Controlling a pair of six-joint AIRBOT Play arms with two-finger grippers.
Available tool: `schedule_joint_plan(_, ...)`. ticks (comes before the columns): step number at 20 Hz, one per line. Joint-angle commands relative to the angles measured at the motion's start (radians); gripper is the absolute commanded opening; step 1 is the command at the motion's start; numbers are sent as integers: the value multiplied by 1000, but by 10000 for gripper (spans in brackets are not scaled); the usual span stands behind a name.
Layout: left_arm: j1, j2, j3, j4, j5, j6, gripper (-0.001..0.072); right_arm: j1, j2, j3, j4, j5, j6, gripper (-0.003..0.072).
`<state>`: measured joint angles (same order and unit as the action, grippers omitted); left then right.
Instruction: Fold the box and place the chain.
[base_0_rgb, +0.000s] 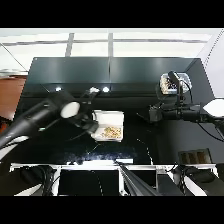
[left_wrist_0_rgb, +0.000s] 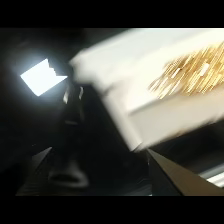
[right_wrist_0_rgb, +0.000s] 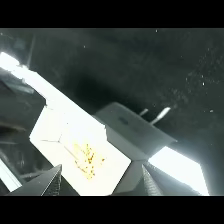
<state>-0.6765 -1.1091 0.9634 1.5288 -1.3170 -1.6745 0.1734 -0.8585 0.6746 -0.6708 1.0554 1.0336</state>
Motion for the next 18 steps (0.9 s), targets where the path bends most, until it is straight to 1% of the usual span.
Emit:
schedule_joint_plan(1, 203, 230, -137, -143, -16, 408, 654, -1, 0, -1, -26, 30, 12, 596)
schedule_joint_plan(3, 394, 358, -259, -367, 63, 613, 653, -1, 0, -1, -40, 21, 12, 596)
schedule_joint_plan(4, 475, 396, -322, -478, 104, 700, 652, -1, 0, -1, -40, 18, 10, 596)
schedule_joint_plan(5, 539, 414, -381, -581, 140, 799, 651, 2, 0, -1, -41, 18, 10, 597)
schedule_joint_plan(6, 583, 413, -439, -693, 169, 931, 615, 3, 0, -1, -41, 19, 10, 597)
schedule_joint_plan(7, 597, 402, -475, -758, 187, 1037, 613, 3, 0, -1, -41, 20, 10, 597)
schedule_joint_plan(9, 581, 359, -507, -778, 234, 1216, 615, 3, 0, -1, -40, 18, 10, 597)
schedule_joint_plan(10, 570, 333, -510, -779, 271, 1292, 630, 3, 0, -1, -40, 19, 10, 597)
schedule_joint_plan(11, 554, 303, -509, -792, 308, 1331, 677, 3, 0, -1, -40, 22, 10, 597)
schedule_joint_plan(12, 533, 276, -509, -818, 348, 1337, 706, 3, 0, -1, -40, 25, 10, 597)
schedule_joint_plan(14, 461, 214, -509, -855, 500, 1336, 687, 3, 0, -1, -39, 26, 11, 597)
schedule_joint_plan(15, 425, 187, -509, -888, 558, 1336, 688, 3, 0, -1, -40, 25, 10, 597)
schedule_joint_plan(16, 392, 162, -508, -903, 605, 1334, 688, 3, 0, -1, -40, 23, 10, 596)
schedule_joint_plan(17, 365, 139, -508, -919, 627, 1329, 688, 3, 0, -1, -40, 18, 10, 596)
schedule_joint_plan(18, 343, 129, -508, -929, 627, 1329, 688, 3, 0, -1, -40, 14, 10, 596)
